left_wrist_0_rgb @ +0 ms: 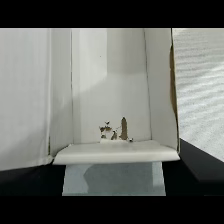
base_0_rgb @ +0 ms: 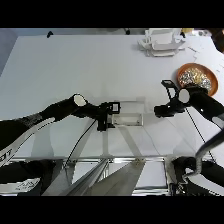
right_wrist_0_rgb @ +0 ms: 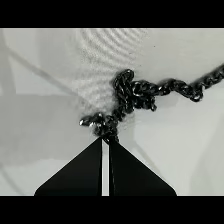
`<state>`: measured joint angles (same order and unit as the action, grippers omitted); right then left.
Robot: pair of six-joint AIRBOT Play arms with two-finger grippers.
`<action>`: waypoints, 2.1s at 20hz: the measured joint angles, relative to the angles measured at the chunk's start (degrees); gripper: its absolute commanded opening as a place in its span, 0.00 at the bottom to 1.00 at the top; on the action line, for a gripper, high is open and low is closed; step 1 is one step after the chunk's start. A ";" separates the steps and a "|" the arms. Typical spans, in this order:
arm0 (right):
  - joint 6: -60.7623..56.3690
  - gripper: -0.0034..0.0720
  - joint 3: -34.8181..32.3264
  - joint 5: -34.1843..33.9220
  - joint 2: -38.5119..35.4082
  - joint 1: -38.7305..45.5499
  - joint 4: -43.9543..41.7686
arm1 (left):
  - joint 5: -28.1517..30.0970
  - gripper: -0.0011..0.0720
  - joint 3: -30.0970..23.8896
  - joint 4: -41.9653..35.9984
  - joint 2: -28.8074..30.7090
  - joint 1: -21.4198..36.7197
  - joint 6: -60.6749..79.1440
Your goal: Fold the box and place the chain.
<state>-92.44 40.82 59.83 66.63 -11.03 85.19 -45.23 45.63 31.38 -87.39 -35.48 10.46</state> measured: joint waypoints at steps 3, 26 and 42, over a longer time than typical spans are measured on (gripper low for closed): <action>2.32 0.07 0.02 1.11 -6.40 0.00 -2.36 | -0.02 0.36 0.02 0.00 0.00 0.00 0.00; 15.17 0.07 0.00 -15.34 -12.28 -25.20 -29.94 | 0.00 0.36 0.02 -0.02 0.00 0.00 0.00; 6.69 0.30 8.33 -3.23 -9.33 -24.68 -9.01 | 0.00 0.36 0.00 0.00 0.00 0.00 0.00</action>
<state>-85.76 49.15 56.60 57.30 -35.70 76.18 -45.23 45.63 31.38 -87.39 -35.48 10.46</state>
